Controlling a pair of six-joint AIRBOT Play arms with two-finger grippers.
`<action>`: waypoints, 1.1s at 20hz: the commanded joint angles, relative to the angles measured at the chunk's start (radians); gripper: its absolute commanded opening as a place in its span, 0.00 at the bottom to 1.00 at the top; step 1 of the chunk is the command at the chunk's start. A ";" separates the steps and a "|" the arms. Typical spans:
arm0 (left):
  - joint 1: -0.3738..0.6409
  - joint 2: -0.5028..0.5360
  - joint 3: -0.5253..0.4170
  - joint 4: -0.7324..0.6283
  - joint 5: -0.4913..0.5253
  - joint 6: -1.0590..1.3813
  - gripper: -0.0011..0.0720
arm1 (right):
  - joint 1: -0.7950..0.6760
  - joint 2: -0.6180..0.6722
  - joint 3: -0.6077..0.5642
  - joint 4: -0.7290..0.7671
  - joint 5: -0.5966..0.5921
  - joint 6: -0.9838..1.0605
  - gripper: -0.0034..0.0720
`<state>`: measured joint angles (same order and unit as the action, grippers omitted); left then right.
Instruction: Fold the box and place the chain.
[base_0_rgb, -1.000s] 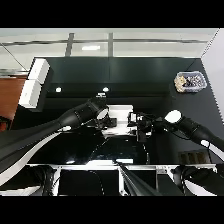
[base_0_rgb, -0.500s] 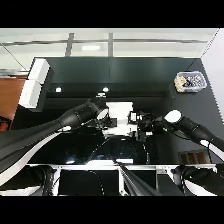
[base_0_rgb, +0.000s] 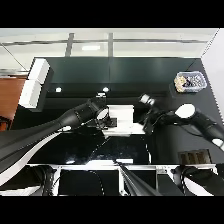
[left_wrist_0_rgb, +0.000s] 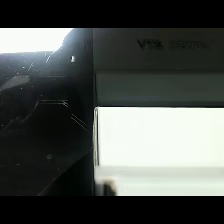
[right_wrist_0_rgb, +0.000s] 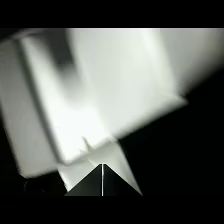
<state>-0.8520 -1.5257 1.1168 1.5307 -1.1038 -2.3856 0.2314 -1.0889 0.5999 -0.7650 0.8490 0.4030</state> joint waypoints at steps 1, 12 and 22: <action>0.000 0.000 0.000 0.002 -0.006 0.002 0.05 | -0.240 0.066 0.038 -0.309 0.031 0.535 0.06; 0.000 0.000 0.000 0.002 -0.006 0.002 0.05 | -0.367 -0.156 -0.074 0.111 0.268 0.612 0.07; 0.000 0.000 0.000 0.002 -0.008 0.002 0.05 | -0.200 -0.202 -0.025 0.264 0.340 0.505 0.07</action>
<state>-0.8520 -1.5257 1.1168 1.5318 -1.1107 -2.3848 0.0143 -1.2858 0.5495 -0.5369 1.1339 0.9234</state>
